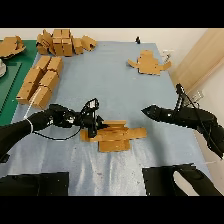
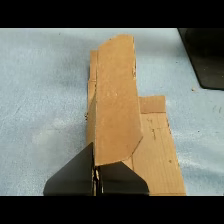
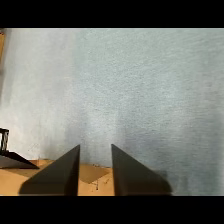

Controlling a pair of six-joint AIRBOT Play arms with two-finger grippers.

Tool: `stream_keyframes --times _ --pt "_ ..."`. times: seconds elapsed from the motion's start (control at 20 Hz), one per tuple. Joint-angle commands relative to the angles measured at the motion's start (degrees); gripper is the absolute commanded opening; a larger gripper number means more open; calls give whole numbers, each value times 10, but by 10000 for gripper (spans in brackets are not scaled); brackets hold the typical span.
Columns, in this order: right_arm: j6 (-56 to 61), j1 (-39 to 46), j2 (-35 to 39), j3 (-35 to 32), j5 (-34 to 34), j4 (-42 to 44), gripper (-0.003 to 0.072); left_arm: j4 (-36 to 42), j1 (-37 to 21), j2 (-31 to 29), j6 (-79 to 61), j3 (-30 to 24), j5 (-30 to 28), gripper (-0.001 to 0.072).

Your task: Fold the box.

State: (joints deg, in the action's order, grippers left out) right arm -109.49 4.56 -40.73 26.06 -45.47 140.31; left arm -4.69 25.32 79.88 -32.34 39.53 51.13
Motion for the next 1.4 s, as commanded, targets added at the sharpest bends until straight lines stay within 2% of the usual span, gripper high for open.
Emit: stream_keyframes --times 0.0,0.15,0.25,0.3,0.35,0.4,0.55,0.65,0.85,1.0,1.05,1.15,1.2,1.35 --pt "0 0 0 0 -5 0 220 -4 -1 0 2 1 -2 11" --pt "6 0 0 0 -3 12 222 -3 0 0 2 1 -1 11" --pt "1 0 0 4 21 30 222 -3 0 0 2 1 -1 11" --pt "-25 0 0 10 29 26 201 -3 0 0 2 1 -1 11" --pt "-81 0 1 19 30 23 48 -3 0 0 2 1 -1 11" --pt "-134 0 2 28 30 22 3 -3 0 0 2 1 -1 11" --pt "-229 -7 37 37 -7 -2 2 -3 0 0 2 1 -1 11" --pt "-229 -54 88 27 -21 -67 0 -2 0 0 2 1 -1 11" --pt "-179 -198 222 -41 -46 -223 0 -2 0 0 2 1 -1 11" --pt "-177 -290 263 -85 -87 -345 4 -2 0 0 2 1 0 11" --pt "-191 -311 260 -91 -84 -363 36 -2 0 0 2 1 0 11" --pt "-224 -345 234 -94 -50 -360 282 -2 0 0 2 1 0 11" --pt "-244 -363 214 -94 -27 -354 447 -2 0 0 2 0 0 11" --pt "-329 -419 133 -94 24 -349 461 -2 0 0 2 1 0 11"
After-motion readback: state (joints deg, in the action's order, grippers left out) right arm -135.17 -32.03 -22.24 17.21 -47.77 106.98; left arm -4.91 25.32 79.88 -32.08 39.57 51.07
